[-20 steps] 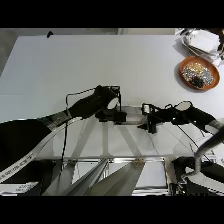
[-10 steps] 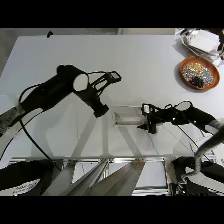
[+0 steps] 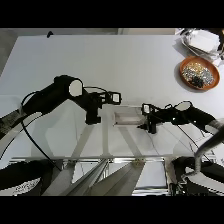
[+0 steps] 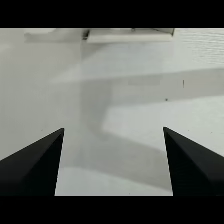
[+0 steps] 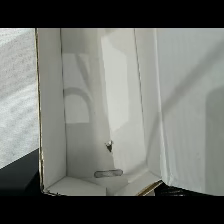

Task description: Fold the box and place the chain.

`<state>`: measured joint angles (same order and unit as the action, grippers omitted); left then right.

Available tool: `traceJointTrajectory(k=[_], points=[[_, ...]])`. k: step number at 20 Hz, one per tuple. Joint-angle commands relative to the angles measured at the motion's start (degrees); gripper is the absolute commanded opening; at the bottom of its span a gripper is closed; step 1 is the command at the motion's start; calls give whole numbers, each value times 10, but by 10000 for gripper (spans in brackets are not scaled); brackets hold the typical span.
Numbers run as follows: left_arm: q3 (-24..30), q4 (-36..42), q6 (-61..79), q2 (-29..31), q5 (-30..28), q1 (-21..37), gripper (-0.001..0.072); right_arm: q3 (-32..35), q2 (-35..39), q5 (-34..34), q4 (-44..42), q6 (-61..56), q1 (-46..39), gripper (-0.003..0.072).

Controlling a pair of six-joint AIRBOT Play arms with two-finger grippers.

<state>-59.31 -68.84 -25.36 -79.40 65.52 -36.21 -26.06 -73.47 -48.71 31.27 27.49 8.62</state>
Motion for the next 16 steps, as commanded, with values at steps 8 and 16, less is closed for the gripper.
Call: traceJointTrajectory(k=[8, 16], points=[[33, 124, 166, -38, -94, -10, 691, 0, 0, 0, 0, 0, 0, 321], [33, 125, 163, -70, -101, -33, 692, 0, 0, 0, 0, 0, 0, 321]])
